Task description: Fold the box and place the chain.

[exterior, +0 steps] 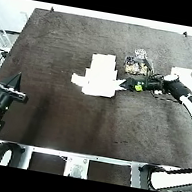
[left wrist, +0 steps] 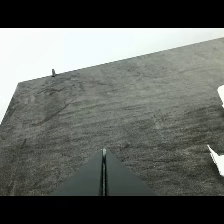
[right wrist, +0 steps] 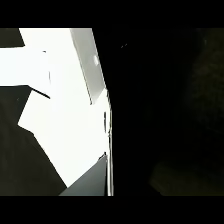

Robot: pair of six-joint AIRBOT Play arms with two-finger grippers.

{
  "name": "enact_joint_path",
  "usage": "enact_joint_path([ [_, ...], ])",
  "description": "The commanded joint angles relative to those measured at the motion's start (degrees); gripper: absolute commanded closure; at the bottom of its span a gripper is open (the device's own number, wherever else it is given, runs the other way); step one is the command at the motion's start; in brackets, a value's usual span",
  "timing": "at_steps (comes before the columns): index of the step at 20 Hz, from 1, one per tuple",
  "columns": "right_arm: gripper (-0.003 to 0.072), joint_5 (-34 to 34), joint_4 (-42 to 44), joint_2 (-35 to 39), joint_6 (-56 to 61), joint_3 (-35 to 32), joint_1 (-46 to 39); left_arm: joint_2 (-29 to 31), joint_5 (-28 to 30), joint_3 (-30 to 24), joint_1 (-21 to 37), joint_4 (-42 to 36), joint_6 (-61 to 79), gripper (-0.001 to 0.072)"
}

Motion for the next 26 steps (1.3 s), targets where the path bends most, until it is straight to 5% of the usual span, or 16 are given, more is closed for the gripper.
enact_joint_path([
  [1,0.0679,-4.57,-0.55,-0.39,1.42,0.46,2.08,0.00,0.00,0.02,-0.02,0.02,-0.02,0.0691],
  [13,0.0678,-8.04,-0.07,-3.67,-4.44,2.67,4.22,0.00,-0.07,0.02,-0.02,0.00,-0.24,0.0689],
  [14,0.0678,-8.04,-0.07,-3.67,-4.42,2.67,4.22,0.00,-0.87,0.02,-0.02,0.00,-0.20,0.0641],
  [15,0.0678,-8.22,-0.04,-3.67,-4.35,2.64,4.22,0.00,-1.44,0.02,-0.02,-0.04,-0.24,0.0347],
  [16,0.0678,-8.22,0.11,-3.67,-3.74,2.58,4.22,0.00,-2.32,0.02,-0.02,-0.22,-0.24,0.0182],
  [19,0.0678,-8.28,0.13,-3.67,-3.08,2.19,4.42,-0.13,-6.93,0.09,-0.02,-2.38,-0.72,0.0195],
  [22,0.0678,-9.14,0.50,-3.67,-3.17,2.14,4.46,-2.71,-5.31,1.73,-0.02,-8.76,-4.72,0.0195],
  [26,0.0677,-9.31,0.52,-3.65,-3.34,2.21,4.42,-15.26,-6.05,9.84,-0.02,-8.09,-4.50,0.0194],
])
